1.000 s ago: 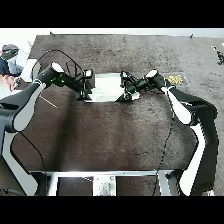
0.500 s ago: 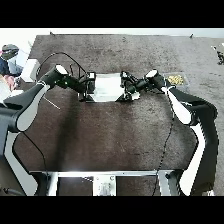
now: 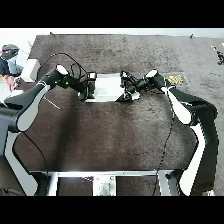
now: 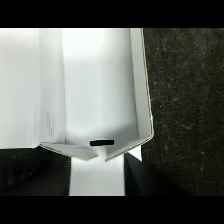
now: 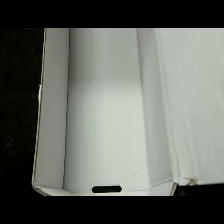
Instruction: Fold the box and place the chain.
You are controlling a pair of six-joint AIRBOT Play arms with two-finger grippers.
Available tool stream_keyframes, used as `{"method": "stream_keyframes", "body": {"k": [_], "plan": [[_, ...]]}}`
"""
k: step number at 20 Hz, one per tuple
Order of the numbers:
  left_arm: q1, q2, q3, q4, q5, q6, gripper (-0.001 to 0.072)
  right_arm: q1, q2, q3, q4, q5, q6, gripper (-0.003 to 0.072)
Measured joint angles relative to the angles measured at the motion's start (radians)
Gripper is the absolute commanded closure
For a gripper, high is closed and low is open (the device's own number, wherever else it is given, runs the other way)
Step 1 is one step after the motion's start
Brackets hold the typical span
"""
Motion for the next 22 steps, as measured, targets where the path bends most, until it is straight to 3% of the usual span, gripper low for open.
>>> {"method": "stream_keyframes", "body": {"k": [3, 4, 5, 12, 13, 15, 22], "plan": [[-0.018, -0.001, 0.000, 0.005, -0.002, 0.000, 0.0428, 0.000, 0.000, 0.000, 0.000, 0.000, 0.000, 0.0081], [-0.024, -0.001, 0.000, 0.005, -0.002, 0.000, 0.0510, 0.000, 0.000, 0.000, 0.000, 0.000, 0.000, 0.0081], [-0.030, -0.001, 0.000, 0.004, -0.005, 0.000, 0.0525, -0.001, 0.000, 0.000, 0.000, 0.000, 0.000, 0.0081], [-0.048, -0.016, 0.000, -0.045, 0.005, 0.000, 0.0522, 0.000, 0.000, 0.000, -0.002, 0.000, -0.001, 0.0081], [-0.049, -0.018, 0.000, -0.052, 0.006, 0.000, 0.0509, 0.000, 0.000, 0.000, -0.002, 0.000, -0.001, 0.0081], [-0.050, -0.021, 0.000, -0.068, 0.008, 0.000, 0.0185, 0.000, 0.000, 0.000, -0.002, 0.001, 0.000, 0.0081], [-0.050, -0.023, 0.000, -0.082, 0.012, -0.002, 0.0193, 0.000, 0.000, 0.000, -0.001, 0.002, 0.000, 0.0081]]}}
